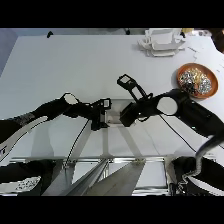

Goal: Fold the box and place the chain.

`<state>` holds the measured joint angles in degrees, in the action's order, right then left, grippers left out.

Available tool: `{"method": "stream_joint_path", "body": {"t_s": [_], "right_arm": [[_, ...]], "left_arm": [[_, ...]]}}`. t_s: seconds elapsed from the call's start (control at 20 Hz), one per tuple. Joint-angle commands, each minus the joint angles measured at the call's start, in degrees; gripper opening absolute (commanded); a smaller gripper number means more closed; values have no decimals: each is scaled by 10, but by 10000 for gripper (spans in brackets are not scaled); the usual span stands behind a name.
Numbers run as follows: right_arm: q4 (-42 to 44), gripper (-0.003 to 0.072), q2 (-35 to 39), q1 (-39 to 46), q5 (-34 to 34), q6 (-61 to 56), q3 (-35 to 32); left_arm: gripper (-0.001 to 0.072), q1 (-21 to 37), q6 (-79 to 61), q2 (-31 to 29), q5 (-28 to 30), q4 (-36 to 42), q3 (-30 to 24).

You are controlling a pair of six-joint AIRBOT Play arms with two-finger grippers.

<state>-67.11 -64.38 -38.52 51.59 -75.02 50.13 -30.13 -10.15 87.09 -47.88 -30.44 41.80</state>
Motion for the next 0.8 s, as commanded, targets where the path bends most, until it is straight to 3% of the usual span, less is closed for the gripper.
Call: {"method": "stream_joint_path", "body": {"t_s": [0.0,0.15,0.2,0.35,0.4,0.5,0.6,0.75], "right_arm": [[1,11,-62,-1,-29,5,-8],[1,16,-69,-1,-38,9,-7],[1,76,-63,-1,-39,19,-7],[-6,383,-24,0,-34,21,-7],[-25,400,-3,0,-26,21,-3],[-92,390,43,6,-1,10,10],[-144,249,82,41,17,-33,22],[-163,235,93,136,38,-99,21]], "left_arm": [[179,0,0,0,5,0,0],[179,0,0,0,5,0,0],[179,0,0,0,5,0,0],[179,0,0,0,5,0,0],[179,0,0,0,5,0,0],[179,0,0,0,5,0,0],[179,0,0,0,5,0,0],[179,0,0,0,5,0,0]]}}
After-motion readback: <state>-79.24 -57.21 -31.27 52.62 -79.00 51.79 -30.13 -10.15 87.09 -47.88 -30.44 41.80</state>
